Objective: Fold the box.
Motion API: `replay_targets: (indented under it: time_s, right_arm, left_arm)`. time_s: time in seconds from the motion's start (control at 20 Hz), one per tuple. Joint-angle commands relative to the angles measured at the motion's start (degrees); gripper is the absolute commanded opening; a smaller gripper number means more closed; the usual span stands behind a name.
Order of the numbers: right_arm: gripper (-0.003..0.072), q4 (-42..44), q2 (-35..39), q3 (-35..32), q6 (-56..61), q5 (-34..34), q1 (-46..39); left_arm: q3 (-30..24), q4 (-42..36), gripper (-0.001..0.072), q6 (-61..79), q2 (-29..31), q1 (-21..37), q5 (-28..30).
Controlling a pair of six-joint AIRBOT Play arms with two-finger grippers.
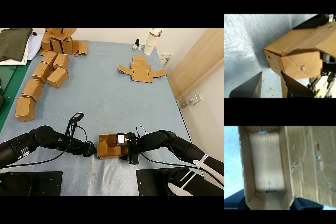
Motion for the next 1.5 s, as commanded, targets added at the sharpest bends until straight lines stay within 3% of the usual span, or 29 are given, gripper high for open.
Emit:
replay_targets:
  time_s: [0.0,0.3,0.6,0.75,0.95,1.1,1.3,1.45]
  right_arm:
    - [0.0598,0.0,0.02,-0.02,0.02,0.0,0.07]
    - [0.0598,0.0,0.02,-0.02,0.02,0.0,0.07]
    - [0.0598,0.0,0.02,-0.02,0.02,-0.02,0.07]
    - [0.0598,0.0,0.02,-0.02,0.02,0.0,0.07]
    - [0.0599,0.0,0.02,-0.02,0.02,-0.02,0.07]
    - [0.0598,0.0,0.02,-0.02,0.02,0.0,0.07]
    - [0.0598,0.0,0.02,-0.02,0.02,0.0,0.07]
    - [0.0599,0.0,0.02,-0.02,0.02,-0.02,0.07]
  left_arm:
    - [0.07,0.04,0.0357,0.0,0.02,1.75,-0.11]
    - [1.4,0.02,0.0359,-0.04,0.04,5.62,-4.44]
    - [3.32,-0.66,0.0361,0.09,0.02,5.6,-6.12]
    - [3.32,-3.65,0.049,1.6,0.02,5.6,-6.03]
    - [3.32,-5.62,0.0491,1.62,-0.02,5.44,-6.03]
    - [3.32,-6.16,0.0491,1.79,-0.11,1.95,-4.26]
    - [3.32,-6.19,0.049,1.75,-0.11,-1.46,3.34]
    - [3.32,-6.21,0.049,1.33,-0.11,-1.49,3.15]
